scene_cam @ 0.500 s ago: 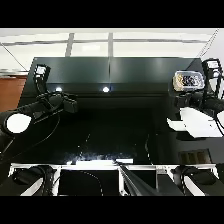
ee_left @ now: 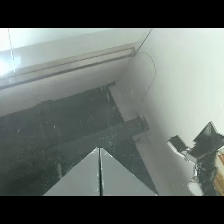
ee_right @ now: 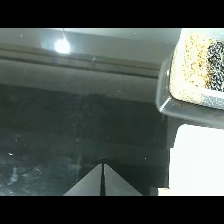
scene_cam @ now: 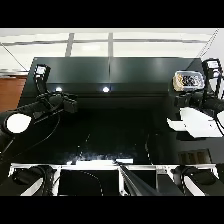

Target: Fold the box and place the chain.

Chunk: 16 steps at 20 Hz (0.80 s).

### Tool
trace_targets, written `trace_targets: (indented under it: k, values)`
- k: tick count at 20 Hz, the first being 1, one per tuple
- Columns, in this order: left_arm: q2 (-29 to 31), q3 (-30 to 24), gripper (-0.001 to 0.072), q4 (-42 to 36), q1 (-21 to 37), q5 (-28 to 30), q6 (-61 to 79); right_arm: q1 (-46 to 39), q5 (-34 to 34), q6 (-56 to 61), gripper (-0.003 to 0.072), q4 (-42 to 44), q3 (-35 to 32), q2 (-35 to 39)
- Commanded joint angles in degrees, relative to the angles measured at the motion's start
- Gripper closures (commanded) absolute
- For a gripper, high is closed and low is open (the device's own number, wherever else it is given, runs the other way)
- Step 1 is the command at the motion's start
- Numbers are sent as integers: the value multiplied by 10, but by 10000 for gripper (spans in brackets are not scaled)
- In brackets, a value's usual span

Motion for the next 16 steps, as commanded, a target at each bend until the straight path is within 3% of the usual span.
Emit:
trace_targets:
  k: [1,7,10,11,12,14,16]
  values:
    - [0,0,683,0,0,0,0,1,0,0,670,0,0,0]
    - [0,0,682,-2,0,2,0,1,0,1,670,44,0,0]
    - [0,0,682,-2,0,33,0,1,-18,1,655,52,0,0]
    - [0,0,679,-2,0,48,0,0,-30,1,379,51,0,0]
    - [-2,0,612,-2,0,70,0,1,-42,1,-34,51,0,0]
    - [-8,0,4,-2,0,104,-2,-3,-52,3,-34,49,0,0]
    - [-16,0,3,-1,1,119,-2,-30,-47,51,-34,5,5,-10]
